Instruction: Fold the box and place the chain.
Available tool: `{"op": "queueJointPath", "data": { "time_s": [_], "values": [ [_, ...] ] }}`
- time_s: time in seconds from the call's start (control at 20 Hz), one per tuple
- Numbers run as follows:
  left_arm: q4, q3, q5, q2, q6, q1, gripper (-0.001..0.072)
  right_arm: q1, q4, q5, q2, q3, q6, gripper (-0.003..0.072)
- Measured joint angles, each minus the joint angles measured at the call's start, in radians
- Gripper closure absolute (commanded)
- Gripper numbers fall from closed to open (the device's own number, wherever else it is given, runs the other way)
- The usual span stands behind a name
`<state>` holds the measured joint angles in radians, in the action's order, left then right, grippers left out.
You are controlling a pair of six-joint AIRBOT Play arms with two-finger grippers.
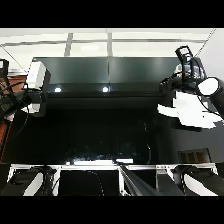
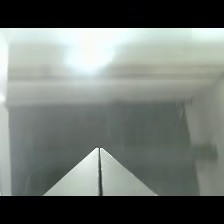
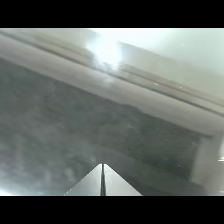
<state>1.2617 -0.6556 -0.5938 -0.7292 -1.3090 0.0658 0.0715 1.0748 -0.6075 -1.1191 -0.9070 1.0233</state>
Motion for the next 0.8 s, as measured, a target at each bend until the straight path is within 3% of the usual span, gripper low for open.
{"op": "queueJointPath", "data": {
  "time_s": [0.05,0.1,0.15,0.2,0.35,0.5,0.65,0.8],
  "values": [
    [-0.016,0.000,0.043,-0.008,0.000,-0.001,0.0677,0.000,-0.026,-0.001,0.000,0.000,0.002,0.0634],
    [-0.039,0.000,0.090,-0.020,0.000,-0.001,0.0651,0.000,-0.050,-0.004,-0.002,0.000,0.003,0.0375],
    [-0.061,0.000,0.131,-0.035,0.000,-0.001,0.0408,0.000,-0.066,-0.009,-0.005,0.000,0.005,0.0014],
    [-0.084,0.000,0.163,-0.052,0.000,-0.002,0.0015,0.000,-0.079,-0.012,-0.010,0.000,0.018,-0.0031],
    [-0.133,-0.001,0.191,-0.103,0.000,-0.017,-0.0005,-0.007,-0.052,-0.030,-0.027,0.000,0.099,-0.0026],
    [-0.141,-0.003,0.156,-0.139,0.000,-0.029,-0.0005,-0.101,0.149,-0.047,-0.035,-0.026,0.333,-0.0025],
    [-0.118,-0.004,0.087,-0.153,0.000,-0.034,-0.0005,-0.335,0.344,-0.084,-0.053,-0.093,0.542,-0.0026],
    [-0.099,-0.004,0.008,-0.158,0.004,-0.041,-0.0005,-0.652,0.371,-0.168,-0.109,-0.180,0.636,-0.0025]
  ]
}}
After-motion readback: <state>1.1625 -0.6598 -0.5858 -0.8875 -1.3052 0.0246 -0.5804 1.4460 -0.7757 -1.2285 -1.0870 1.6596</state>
